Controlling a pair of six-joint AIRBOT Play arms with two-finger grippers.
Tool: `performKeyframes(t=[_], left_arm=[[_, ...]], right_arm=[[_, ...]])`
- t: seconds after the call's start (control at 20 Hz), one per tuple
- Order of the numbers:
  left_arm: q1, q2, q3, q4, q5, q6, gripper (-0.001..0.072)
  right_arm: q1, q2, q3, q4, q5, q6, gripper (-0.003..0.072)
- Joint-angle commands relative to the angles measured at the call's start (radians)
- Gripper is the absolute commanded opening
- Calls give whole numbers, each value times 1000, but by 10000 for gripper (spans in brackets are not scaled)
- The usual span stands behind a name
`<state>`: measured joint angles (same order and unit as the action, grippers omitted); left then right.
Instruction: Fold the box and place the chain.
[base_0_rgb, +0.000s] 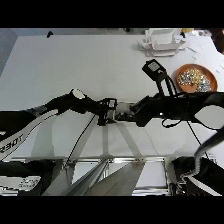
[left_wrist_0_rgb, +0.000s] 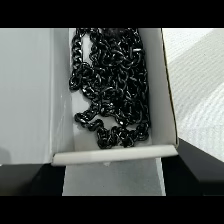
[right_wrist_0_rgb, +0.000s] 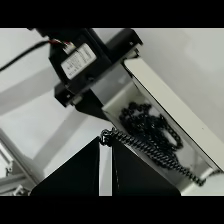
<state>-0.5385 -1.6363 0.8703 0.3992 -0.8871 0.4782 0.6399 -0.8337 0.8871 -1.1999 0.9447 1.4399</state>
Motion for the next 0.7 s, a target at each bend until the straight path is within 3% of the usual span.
performKeyframes(t=[0.0,0.35,0.5,0.65], left_arm=[[1,0,0,0,0,0,209],[1,0,0,0,0,0,209],[1,0,0,0,0,0,209],[1,0,0,0,0,0,209]], right_arm=[[34,-46,1,-13,-51,23,19],[33,-186,1,-54,-40,31,39],[33,-188,11,-83,-36,30,319],[-15,-172,88,-127,16,51,321]])
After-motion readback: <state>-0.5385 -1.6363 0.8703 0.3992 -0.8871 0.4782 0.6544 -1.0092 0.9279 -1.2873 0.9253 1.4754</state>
